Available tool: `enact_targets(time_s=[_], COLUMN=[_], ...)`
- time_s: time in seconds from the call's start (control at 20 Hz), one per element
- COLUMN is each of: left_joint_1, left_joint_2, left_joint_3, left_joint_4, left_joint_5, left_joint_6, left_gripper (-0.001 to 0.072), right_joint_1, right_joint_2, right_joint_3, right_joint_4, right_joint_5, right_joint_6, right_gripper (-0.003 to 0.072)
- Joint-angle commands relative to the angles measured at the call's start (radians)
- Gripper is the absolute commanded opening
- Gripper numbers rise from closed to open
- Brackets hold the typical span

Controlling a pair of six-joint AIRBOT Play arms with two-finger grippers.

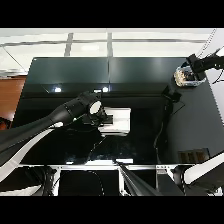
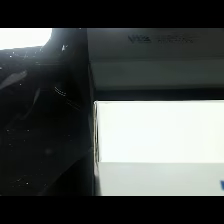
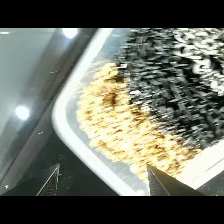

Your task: Fold the box and place the chain.

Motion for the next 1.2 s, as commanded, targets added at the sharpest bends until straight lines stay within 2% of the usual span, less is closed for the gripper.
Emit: enact_targets(time_s=[0.0, 0.35, 0.5, 0.55, 0.6, 0.65, 0.7, 0.75, 0.95, 1.15], left_joint_1=[0.000, 0.001, 0.000, 0.001, 0.000, 0.000, 0.000, 0.000, 0.000, 0.000], left_joint_2=[0.000, 0.000, 0.000, 0.000, 0.000, 0.000, 0.000, 0.000, 0.000, 0.000], left_joint_3=[0.000, 0.000, 0.000, 0.000, 0.000, 0.000, 0.000, 0.000, 0.000, 0.000], left_joint_4=[0.000, 0.000, 0.000, 0.000, 0.000, 0.000, 0.000, 0.000, 0.000, 0.000], left_joint_5=[0.000, 0.000, 0.000, 0.000, 0.000, 0.000, 0.000, 0.000, 0.000, 0.000], left_joint_6=[0.000, 0.000, 0.000, 0.000, 0.000, 0.000, 0.000, 0.000, 0.000, 0.000], left_gripper=[0.0025, 0.0025, 0.0025, 0.0025, 0.0025, 0.0025, 0.0025, 0.0025, 0.0025, 0.0025], right_joint_1=[-0.026, -0.031, -0.028, -0.027, -0.027, -0.027, -0.029, -0.029, -0.030, -0.030], right_joint_2=[-0.052, -0.090, -0.119, -0.126, -0.129, -0.129, -0.129, -0.128, -0.097, -0.039], right_joint_3=[0.027, 0.027, 0.027, 0.027, 0.027, 0.027, 0.033, 0.042, 0.108, 0.208], right_joint_4=[0.038, 0.046, 0.063, 0.069, 0.077, 0.089, 0.116, 0.150, 0.166, 0.166], right_joint_5=[0.019, 0.003, 0.001, -0.008, -0.019, -0.031, -0.032, -0.034, -0.003, 0.081], right_joint_6=[0.015, 0.013, 0.013, 0.008, 0.000, -0.020, -0.065, -0.116, -0.153, -0.225], right_gripper=[0.0594, 0.0593, 0.0574, 0.0537, 0.0533, 0.0285, 0.0070, 0.0014, 0.0014, 0.0014])
